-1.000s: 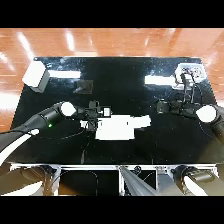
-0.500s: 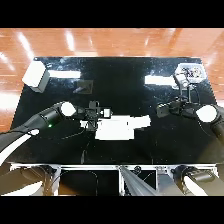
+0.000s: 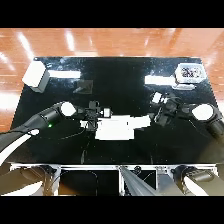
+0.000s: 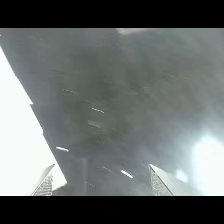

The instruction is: Fold the box and place the chain.

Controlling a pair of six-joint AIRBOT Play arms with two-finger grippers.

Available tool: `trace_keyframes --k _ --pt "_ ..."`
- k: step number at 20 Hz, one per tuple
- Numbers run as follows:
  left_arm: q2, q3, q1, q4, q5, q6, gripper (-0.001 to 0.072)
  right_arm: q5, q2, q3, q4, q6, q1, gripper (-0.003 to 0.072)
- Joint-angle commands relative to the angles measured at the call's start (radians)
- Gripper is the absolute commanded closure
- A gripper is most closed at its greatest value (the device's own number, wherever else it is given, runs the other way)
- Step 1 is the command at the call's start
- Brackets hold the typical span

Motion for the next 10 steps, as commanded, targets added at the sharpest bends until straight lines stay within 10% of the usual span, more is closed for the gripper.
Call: trace_keyframes --k 1,10 --pt "0.001 0.0 0.0 0.0 -0.002 -0.001 0.069 0.142 -0.004 -0.003 0.167 -0.247 0.079 -0.0034" --pt "0.001 0.001 0.0 0.0 0.003 -0.001 0.069 0.113 -0.023 -0.124 0.158 -0.203 0.216 -0.0034"
